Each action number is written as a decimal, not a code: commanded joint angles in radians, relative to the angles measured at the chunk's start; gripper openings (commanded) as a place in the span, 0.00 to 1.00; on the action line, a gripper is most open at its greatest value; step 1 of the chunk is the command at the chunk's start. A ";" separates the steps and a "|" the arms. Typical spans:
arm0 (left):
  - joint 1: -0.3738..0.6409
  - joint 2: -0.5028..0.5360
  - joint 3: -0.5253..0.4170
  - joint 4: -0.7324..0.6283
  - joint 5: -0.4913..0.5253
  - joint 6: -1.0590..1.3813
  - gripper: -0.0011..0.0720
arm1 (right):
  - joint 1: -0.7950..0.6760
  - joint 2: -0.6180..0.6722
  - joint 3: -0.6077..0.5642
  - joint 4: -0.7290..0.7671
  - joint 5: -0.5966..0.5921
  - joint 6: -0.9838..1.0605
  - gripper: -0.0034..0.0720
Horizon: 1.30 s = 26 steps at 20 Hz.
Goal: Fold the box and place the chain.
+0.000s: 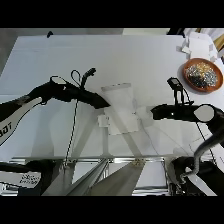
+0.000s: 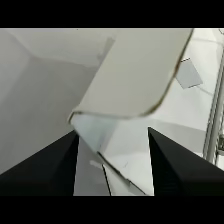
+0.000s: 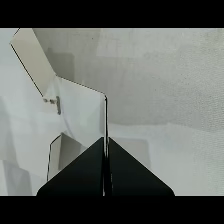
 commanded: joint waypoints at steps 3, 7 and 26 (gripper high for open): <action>-0.057 -0.032 0.003 -0.020 0.020 0.060 0.55 | 0.001 0.001 0.000 0.000 -0.002 0.000 0.06; -0.058 -0.032 0.003 -0.014 0.013 0.111 0.16 | 0.001 0.001 0.000 0.000 0.002 0.001 0.06; -0.141 0.080 0.002 0.317 -0.082 0.557 0.02 | 0.000 0.090 0.094 0.118 0.216 0.000 0.36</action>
